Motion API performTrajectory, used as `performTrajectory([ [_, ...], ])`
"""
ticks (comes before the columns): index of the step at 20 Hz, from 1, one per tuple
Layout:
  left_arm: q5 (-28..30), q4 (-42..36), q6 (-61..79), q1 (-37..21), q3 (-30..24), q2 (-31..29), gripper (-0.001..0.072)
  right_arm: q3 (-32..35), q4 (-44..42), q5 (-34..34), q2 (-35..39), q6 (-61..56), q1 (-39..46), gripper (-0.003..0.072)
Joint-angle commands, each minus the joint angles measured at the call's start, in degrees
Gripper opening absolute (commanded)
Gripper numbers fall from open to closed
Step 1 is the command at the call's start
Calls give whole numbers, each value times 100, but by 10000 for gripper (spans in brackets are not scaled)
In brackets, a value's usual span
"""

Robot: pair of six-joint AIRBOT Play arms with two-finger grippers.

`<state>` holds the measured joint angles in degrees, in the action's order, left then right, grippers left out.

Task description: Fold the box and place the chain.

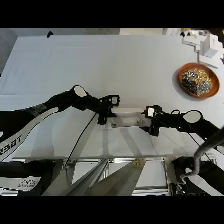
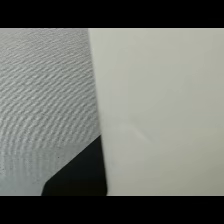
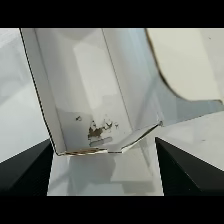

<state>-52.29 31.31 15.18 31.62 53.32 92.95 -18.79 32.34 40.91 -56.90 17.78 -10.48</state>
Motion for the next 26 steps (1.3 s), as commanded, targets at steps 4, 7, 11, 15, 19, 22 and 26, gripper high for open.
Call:
performTrajectory([
  [4, -2, 2, 0, 2, 2, 2, 10, -22, -807, 214, -385, 826, 90, 708],
  [7, -2, 2, 0, 2, 2, 2, 10, -22, -820, 221, -531, 826, 90, 703],
  [11, -2, 2, 2, 2, 2, 2, 10, -22, -800, 376, -538, 970, 81, 690],
  [15, -2, 2, 2, 2, 2, 2, 10, -20, -796, 363, -623, 973, -188, 668],
  [19, -2, 2, 0, 2, 2, 2, 10, -20, -546, 341, -623, 907, -184, 637],
  [22, -2, 2, 2, 2, 2, 2, 10, -20, -544, 302, -643, 911, -184, 547],
  [26, -2, 2, 2, 2, 2, 2, 10, -20, -564, 181, -815, 957, -184, 518],
])
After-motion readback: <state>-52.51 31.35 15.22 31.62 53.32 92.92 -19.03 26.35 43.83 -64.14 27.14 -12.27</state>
